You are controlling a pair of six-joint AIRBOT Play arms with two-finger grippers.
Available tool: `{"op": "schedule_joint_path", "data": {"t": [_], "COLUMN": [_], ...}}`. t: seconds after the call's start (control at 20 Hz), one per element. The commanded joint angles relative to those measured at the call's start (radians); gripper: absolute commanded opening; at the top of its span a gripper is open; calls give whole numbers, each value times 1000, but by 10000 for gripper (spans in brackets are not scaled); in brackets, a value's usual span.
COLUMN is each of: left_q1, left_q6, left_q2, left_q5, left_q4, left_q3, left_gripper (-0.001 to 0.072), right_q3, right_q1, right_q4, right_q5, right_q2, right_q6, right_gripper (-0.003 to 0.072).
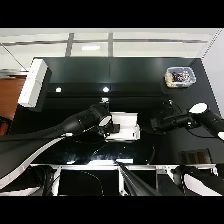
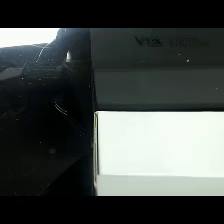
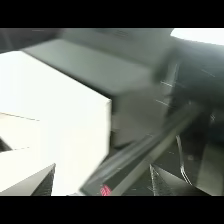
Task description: Fold the box and place the chain.
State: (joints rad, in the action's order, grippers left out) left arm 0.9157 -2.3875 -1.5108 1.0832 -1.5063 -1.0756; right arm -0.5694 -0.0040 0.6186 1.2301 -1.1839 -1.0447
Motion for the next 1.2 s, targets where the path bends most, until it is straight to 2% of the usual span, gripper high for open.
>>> {"op": "schedule_joint_path", "data": {"t": [0.0,0.15,0.25,0.5,0.55,0.6,0.7,0.9,1.05,1.15], "left_q1": [0,0,0,0,0,0,0,0,0,-1], "left_q6": [0,0,0,1,1,1,1,1,1,1], "left_q2": [-1,-1,-1,-1,-1,-1,-1,-1,-1,-1], "left_q5": [0,0,0,0,0,0,0,0,0,0], "left_q4": [0,0,0,0,0,0,0,0,0,0], "left_q3": [-1,-1,-1,-1,-1,-1,-1,-1,-1,-1], "left_gripper": [25,25,25,25,25,25,25,25,26,25], "right_q3": [-56,-56,-56,-57,-60,-65,-80,-154,-224,-266], "right_q1": [27,106,171,283,307,338,404,563,658,697], "right_q4": [-42,-27,-23,-5,13,48,146,460,721,821], "right_q5": [74,58,13,-114,-143,-173,-237,-312,-282,-209], "right_q2": [0,-1,0,-1,-1,0,-1,-1,-9,-37], "right_q6": [42,1,-41,-134,-164,-212,-330,-669,-921,-1014], "right_gripper": [685,684,537,521,459,459,459,459,459,458]}}
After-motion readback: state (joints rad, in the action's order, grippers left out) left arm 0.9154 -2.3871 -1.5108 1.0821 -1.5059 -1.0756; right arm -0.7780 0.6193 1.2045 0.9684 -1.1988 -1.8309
